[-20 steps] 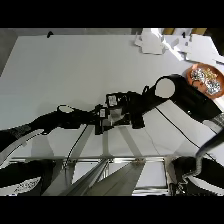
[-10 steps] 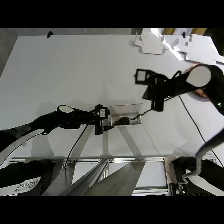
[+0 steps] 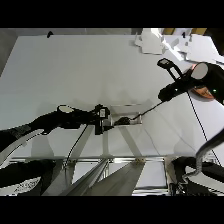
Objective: Fold the box and place the chain.
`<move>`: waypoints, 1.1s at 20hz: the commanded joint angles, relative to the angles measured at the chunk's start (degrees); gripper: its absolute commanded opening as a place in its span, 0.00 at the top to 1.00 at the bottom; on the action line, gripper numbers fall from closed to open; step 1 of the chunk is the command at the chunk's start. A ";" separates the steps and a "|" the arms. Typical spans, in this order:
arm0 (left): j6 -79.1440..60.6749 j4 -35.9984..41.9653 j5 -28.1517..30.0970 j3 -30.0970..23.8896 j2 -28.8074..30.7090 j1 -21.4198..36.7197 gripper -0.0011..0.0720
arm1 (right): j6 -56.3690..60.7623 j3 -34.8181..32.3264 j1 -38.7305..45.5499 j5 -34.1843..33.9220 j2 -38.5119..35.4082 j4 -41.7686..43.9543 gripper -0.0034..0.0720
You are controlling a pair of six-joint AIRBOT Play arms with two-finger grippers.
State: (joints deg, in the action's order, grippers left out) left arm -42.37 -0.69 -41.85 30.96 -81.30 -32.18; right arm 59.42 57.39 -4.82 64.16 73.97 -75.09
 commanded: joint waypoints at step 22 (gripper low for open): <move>-0.02 -0.02 0.02 0.00 0.00 -0.04 0.95 | 18.80 -0.13 -1.18 -3.08 13.40 -7.37 0.60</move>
State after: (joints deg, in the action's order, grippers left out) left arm -42.39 -0.69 -41.85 30.96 -81.32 -32.18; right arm 78.22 57.34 -5.93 61.19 86.35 -83.40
